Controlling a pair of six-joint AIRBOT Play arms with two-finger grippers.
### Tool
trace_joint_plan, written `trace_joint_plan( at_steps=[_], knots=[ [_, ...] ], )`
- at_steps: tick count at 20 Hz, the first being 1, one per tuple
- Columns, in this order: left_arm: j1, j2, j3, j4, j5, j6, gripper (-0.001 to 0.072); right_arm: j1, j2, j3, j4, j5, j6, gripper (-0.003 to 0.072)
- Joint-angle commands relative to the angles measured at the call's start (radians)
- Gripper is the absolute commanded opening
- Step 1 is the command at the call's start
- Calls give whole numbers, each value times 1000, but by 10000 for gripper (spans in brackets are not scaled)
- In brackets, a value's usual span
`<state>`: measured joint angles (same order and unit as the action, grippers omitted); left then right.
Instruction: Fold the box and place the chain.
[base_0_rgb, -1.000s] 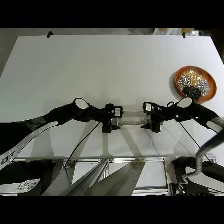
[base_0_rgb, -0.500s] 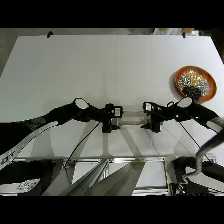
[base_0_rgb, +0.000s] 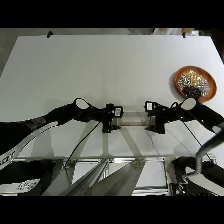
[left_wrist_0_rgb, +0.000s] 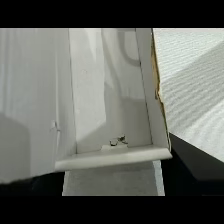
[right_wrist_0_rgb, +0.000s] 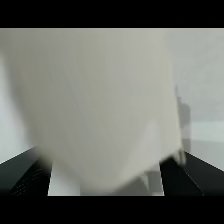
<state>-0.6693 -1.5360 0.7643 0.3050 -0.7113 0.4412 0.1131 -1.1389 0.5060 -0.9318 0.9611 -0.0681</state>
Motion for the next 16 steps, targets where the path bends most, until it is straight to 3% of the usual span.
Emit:
trace_joint_plan(
  at_steps=[1, 3, 6, 7, 9, 10, 11, 16],
  knots=[
    [1, 1, -1, 1, -3, 1, 150, 0, 135, 1, -169, 45, 134, 635],
    [1, 1, -1, 2, -3, 1, 150, 0, 227, 1, -154, 50, 163, 631],
    [1, 1, -1, 2, -3, 1, 150, 0, 346, 1, -18, 53, 176, 631],
    [1, 1, -1, 2, -3, 1, 150, 0, 363, 1, 49, 52, 175, 590],
    [1, 1, -1, 2, -3, 1, 150, 0, 362, 0, 201, 56, 165, 295],
    [1, 1, -1, 2, -3, 1, 150, 0, 354, 0, 266, 50, 164, 92],
    [1, 1, -1, 2, -3, 1, 150, 0, 341, 0, 316, 38, 161, 14],
    [1, 1, -1, 2, -3, 1, 150, 0, 200, 0, 470, -174, 182, 14]
  ],
)
